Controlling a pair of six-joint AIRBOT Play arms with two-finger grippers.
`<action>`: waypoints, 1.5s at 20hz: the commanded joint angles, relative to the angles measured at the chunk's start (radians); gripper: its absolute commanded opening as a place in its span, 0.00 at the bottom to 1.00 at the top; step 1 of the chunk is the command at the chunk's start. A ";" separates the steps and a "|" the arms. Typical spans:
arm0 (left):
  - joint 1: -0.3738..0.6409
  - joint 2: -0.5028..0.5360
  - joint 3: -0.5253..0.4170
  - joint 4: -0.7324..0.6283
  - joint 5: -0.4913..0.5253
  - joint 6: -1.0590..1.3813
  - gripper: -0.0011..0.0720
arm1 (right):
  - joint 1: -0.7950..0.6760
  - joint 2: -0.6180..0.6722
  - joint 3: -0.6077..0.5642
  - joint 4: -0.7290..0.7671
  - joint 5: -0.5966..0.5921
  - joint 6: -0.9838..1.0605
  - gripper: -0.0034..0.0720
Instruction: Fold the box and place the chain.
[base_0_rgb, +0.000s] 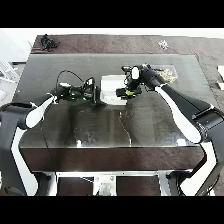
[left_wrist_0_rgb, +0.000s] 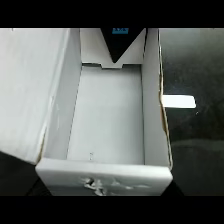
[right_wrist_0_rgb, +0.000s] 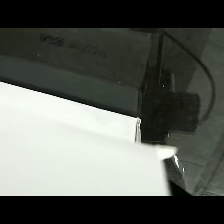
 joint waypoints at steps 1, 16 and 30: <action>-0.001 0.001 0.000 -0.001 0.002 0.000 0.87 | 0.014 -0.005 0.001 -0.006 -0.001 0.017 0.35; -0.001 0.001 0.000 -0.001 0.002 0.000 0.87 | 0.010 -0.012 0.061 -0.056 0.052 0.057 0.74; -0.001 0.001 0.000 -0.001 0.002 0.000 0.87 | -0.022 0.132 0.098 -0.628 0.011 -0.129 0.74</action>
